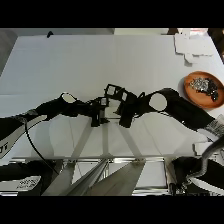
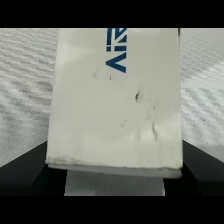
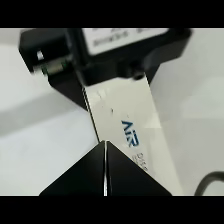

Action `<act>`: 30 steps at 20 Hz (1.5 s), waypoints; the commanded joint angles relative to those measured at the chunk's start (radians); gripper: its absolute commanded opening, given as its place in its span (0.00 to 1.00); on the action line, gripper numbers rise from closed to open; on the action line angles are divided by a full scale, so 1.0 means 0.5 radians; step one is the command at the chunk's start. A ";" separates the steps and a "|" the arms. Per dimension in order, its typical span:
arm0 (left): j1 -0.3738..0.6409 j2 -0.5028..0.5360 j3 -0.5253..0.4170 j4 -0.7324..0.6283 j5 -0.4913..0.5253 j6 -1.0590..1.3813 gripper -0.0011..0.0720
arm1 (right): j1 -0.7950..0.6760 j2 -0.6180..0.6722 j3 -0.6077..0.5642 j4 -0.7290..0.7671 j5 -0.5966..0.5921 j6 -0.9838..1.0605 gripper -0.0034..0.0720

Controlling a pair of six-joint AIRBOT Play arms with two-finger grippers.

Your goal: Fold the box and place the chain.

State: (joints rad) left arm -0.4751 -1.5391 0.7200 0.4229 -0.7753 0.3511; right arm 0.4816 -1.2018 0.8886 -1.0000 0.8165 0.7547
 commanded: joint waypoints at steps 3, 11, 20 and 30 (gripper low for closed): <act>0.000 0.002 -0.001 0.000 0.001 0.000 0.40 | -0.145 0.009 -0.276 0.743 -0.263 0.060 0.05; 0.000 0.002 -0.001 0.000 0.001 0.000 0.40 | -0.110 -0.263 -0.359 0.894 -0.300 0.060 0.06; 0.000 0.002 -0.001 0.000 0.001 0.000 0.40 | -0.077 -0.245 -0.359 0.865 -0.262 0.060 0.06; 0.000 0.002 -0.001 0.000 0.001 0.000 0.40 | -0.083 0.484 -0.358 0.351 -0.607 0.309 0.06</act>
State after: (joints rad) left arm -0.4751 -1.5391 0.7200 0.4210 -0.7753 0.3489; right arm 0.4404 -1.0740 0.7090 -0.6720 0.5526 0.8158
